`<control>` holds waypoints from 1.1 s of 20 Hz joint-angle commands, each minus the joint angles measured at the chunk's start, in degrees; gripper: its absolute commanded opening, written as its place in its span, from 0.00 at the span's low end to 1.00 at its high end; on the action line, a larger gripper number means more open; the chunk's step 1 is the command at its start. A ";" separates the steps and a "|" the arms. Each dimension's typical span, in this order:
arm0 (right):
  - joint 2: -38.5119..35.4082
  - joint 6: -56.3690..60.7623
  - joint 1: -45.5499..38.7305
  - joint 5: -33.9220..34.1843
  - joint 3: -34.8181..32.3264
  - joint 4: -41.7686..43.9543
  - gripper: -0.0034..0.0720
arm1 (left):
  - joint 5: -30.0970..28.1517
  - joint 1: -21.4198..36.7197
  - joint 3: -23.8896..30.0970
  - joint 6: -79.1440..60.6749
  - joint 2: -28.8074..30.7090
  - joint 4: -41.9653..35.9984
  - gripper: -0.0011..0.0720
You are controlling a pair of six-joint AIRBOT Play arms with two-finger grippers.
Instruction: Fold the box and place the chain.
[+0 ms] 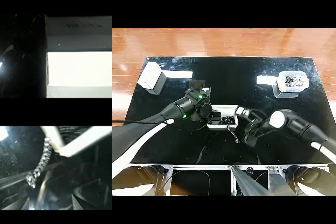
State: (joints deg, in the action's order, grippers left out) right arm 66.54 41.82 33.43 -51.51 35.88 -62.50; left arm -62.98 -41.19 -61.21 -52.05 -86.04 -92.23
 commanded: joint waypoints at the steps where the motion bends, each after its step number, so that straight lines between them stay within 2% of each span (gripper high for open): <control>1: -0.17 -1.49 7.02 15.28 -3.93 -1.92 0.85 | -0.02 -0.02 0.02 0.00 0.00 -0.22 0.04; 7: -0.15 -1.33 7.41 16.46 -3.93 -2.05 0.85 | 0.02 0.00 0.02 0.00 0.00 -0.22 0.04; 22: -0.15 -0.50 10.84 12.11 -3.91 -0.37 0.85 | 0.00 -0.02 0.02 0.00 0.00 -0.22 0.04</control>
State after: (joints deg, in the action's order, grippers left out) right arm 66.39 40.66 43.53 -38.65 31.99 -62.87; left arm -62.98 -41.19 -61.21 -52.03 -86.06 -92.47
